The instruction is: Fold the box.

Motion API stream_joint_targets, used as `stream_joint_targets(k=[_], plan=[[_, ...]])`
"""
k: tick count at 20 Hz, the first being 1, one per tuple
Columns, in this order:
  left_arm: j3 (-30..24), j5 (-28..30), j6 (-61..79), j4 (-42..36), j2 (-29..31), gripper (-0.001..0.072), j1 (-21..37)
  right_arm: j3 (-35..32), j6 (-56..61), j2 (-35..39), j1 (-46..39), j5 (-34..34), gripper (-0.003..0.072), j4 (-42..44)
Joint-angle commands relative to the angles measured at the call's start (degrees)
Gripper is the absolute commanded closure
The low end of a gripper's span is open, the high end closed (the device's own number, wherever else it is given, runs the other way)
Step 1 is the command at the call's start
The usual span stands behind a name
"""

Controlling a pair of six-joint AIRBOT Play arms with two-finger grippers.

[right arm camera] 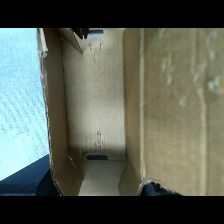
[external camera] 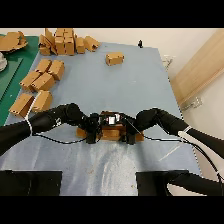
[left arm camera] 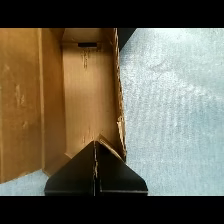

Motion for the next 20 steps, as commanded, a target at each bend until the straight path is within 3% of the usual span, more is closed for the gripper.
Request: stream_joint_targets(k=[1,2,3,8,9,10,11,16,20], plan=[[0.04,-0.07,-0.04,0.04,0.09,0.0612,-0.02,-0.02,0.02,-0.02,0.02,0.04,0.0186,0.07],[0.04,-0.04,-0.42,0.0,0.09,0.0362,-0.02,-0.02,0.02,-0.02,0.02,0.04,0.0185,0.04],[0.04,-0.07,-0.57,0.02,0.09,0.0291,-0.02,-0.02,0.02,-0.02,0.02,0.04,0.0186,0.07],[0.11,-0.24,-0.72,0.28,1.49,0.0293,-0.02,-0.02,0.02,-0.02,0.02,0.04,0.0186,0.04],[0.11,-0.63,-0.74,0.28,2.38,0.0341,0.0,-0.02,0.02,-0.02,0.02,0.04,0.0185,0.07],[0.11,-1.66,-0.83,1.01,3.67,0.0549,0.0,-0.02,0.02,-0.02,0.02,0.04,0.0186,0.07],[0.11,-3.23,-0.9,2.56,5.14,0.0696,0.0,-0.02,0.02,-0.02,0.02,0.04,0.0185,0.07],[-0.04,-9.64,-15.8,15.1,10.25,0.0697,1.81,-0.02,0.02,-0.02,0.02,0.04,0.0185,0.07],[-0.96,-6.8,-14.53,15.67,8.68,0.0697,6.34,-0.02,0.02,-0.02,0.02,0.04,0.0186,0.07]])
